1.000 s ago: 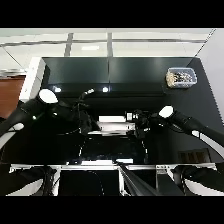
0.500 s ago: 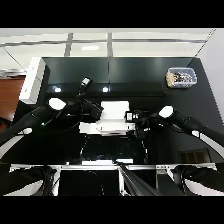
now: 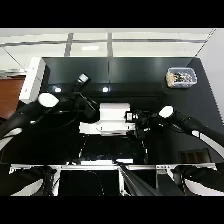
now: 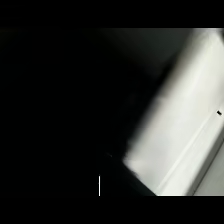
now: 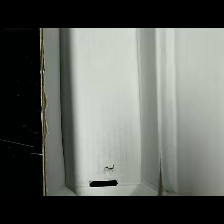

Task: Fold the box and place the chain.

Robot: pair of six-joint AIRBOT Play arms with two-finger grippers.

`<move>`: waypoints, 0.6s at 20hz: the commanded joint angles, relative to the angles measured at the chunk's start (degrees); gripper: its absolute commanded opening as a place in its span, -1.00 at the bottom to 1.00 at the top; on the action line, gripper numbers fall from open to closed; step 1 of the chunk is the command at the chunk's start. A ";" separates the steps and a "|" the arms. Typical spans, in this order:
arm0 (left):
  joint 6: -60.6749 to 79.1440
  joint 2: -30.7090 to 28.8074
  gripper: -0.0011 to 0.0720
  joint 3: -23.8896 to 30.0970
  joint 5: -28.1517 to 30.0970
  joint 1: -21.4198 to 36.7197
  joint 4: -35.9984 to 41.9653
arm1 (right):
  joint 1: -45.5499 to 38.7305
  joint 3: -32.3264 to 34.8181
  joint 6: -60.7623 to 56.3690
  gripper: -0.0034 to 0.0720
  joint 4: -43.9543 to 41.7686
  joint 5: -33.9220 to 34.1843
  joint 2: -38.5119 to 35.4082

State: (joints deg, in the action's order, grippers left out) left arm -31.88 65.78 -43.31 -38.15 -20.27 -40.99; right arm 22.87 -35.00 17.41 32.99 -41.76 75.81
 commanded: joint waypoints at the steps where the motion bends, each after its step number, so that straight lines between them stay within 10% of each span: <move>1: 0.26 -10.38 -0.90 2.60 -7.13 4.61 -4.11 | 0.02 -0.04 -0.04 -0.74 -0.02 0.00 0.04; 5: 12.92 -12.13 -0.89 11.85 -17.97 4.70 -5.92 | 0.02 -0.04 -0.04 -0.74 -0.02 0.00 0.04; 6: 16.02 -11.80 -0.61 13.03 -16.57 3.91 -5.97 | 0.02 -0.04 -0.04 -0.74 0.00 0.00 0.04; 8: 24.74 -10.71 0.96 14.27 -11.10 1.95 -6.36 | 0.02 -0.04 -0.04 -0.74 0.00 0.00 0.04; 12: 34.18 -6.45 0.96 12.55 -6.54 -4.07 -16.83 | 0.02 -0.04 -0.04 -0.74 0.02 -0.02 0.04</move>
State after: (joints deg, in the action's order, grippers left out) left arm -6.57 57.17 -30.63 -47.13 -20.88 -50.65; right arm 22.87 -35.00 17.39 32.99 -41.76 75.81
